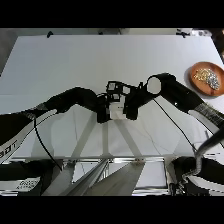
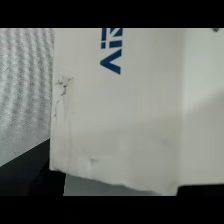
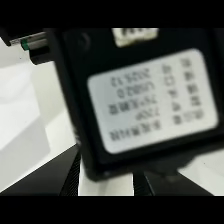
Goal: Fold the box and place the chain.
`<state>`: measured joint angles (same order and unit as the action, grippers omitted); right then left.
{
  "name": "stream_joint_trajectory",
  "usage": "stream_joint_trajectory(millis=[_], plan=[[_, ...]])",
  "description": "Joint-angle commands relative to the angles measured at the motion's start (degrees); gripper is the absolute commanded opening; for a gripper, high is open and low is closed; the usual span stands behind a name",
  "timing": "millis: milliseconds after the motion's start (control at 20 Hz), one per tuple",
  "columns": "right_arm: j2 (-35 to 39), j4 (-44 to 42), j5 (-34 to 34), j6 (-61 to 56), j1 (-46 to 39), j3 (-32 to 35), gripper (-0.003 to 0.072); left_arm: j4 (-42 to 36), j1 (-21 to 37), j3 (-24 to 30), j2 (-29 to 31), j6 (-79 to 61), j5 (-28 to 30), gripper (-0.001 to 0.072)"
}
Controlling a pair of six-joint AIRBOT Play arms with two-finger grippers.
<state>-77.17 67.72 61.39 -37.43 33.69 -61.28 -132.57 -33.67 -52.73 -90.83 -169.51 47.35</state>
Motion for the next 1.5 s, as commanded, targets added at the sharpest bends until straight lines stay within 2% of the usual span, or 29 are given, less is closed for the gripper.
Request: stream_joint_trajectory(millis=[0, 300, 450, 750, 800, 850, 1000, 1450], plan=[[0.04, -0.02, 0.57, -0.94, 0.52, 0.17, 0.0345, 0.0, 0.0, -0.02, -0.04, 0.0, 0.0, 0.0348], [0.0, 0.74, -1.57, -1.9, 1.16, 0.28, 0.0337, 0.02, 0.02, -0.02, -0.04, -0.02, 0.0, 0.0348], [0.0, 1.44, -2.34, -3.37, 0.2, 0.28, 0.0278, 0.02, 0.02, -0.02, -0.04, 0.0, 0.0, 0.0348], [0.0, 1.42, -2.51, -4.15, -0.96, 0.28, 0.0278, 0.0, 0.0, -0.02, -0.04, 0.0, 0.0, 0.0348], [0.0, 1.46, -3.06, -4.2, -0.98, 0.28, 0.0267, 0.02, 0.02, -0.02, -0.04, -0.02, 0.0, 0.0348], [0.0, 1.44, -3.85, -4.28, -1.09, 0.26, 0.0223, 0.0, 0.0, -0.02, -0.04, 0.0, 0.0, 0.0348], [0.0, 1.42, -5.33, -5.73, -1.2, 0.28, 0.0189, 0.02, 0.02, -0.02, -0.04, 0.0, 0.0, 0.0348], [-0.72, 2.36, -6.67, -9.14, 0.09, 2.12, 0.0178, 0.02, 0.0, -0.02, -0.04, -0.02, 0.0, 0.0348]])
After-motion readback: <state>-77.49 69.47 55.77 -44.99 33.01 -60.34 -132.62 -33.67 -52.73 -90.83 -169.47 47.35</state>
